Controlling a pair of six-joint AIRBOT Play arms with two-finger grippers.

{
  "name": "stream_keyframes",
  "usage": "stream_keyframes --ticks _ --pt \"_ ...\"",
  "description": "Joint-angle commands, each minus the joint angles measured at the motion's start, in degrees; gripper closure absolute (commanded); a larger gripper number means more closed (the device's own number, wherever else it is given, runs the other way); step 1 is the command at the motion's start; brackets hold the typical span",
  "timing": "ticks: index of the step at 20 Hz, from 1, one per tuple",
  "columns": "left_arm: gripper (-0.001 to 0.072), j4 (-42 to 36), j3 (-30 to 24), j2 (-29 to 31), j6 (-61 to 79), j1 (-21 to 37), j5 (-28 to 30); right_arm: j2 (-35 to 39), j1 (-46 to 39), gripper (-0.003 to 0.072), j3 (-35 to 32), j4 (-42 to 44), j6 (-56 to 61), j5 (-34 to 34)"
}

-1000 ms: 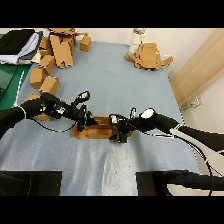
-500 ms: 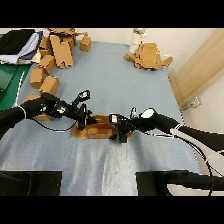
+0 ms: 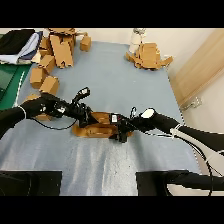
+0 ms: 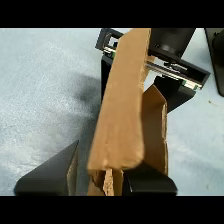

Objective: Fold the box.

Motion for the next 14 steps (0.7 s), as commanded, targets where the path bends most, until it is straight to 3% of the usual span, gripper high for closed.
stream_keyframes --ticks 1,2,7,10,11,12,14 --pt "0.0263 1.6 0.0 0.8 -3.7 0.3 -2.8 0.0 0.0 0.0156 0.0 0.0 0.1 0.2" --pt "0.0217 3.2 0.0 1.8 -7.6 0.7 -2.8 0.0 0.0 0.0156 0.0 0.0 0.1 0.2" --pt "0.0217 11.3 0.0 12.9 -18.6 4.2 -2.8 0.0 0.0 0.0156 0.0 -0.1 0.1 0.2" --pt "0.0241 21.2 0.0 18.4 -29.1 5.3 -1.7 0.0 0.0 0.0156 0.0 -0.1 0.1 0.2" --pt "0.0519 24.9 0.0 19.1 -36.7 5.2 -3.3 0.0 0.0 0.0156 0.0 -0.1 0.1 0.2" --pt "0.0697 27.8 0.0 19.4 -42.7 4.9 -6.3 0.0 0.0 0.0156 0.0 -0.1 0.1 0.2" --pt "0.07 30.3 -0.4 18.9 -52.7 2.7 -10.4 0.0 0.0 0.0156 0.0 -0.1 0.1 0.2"
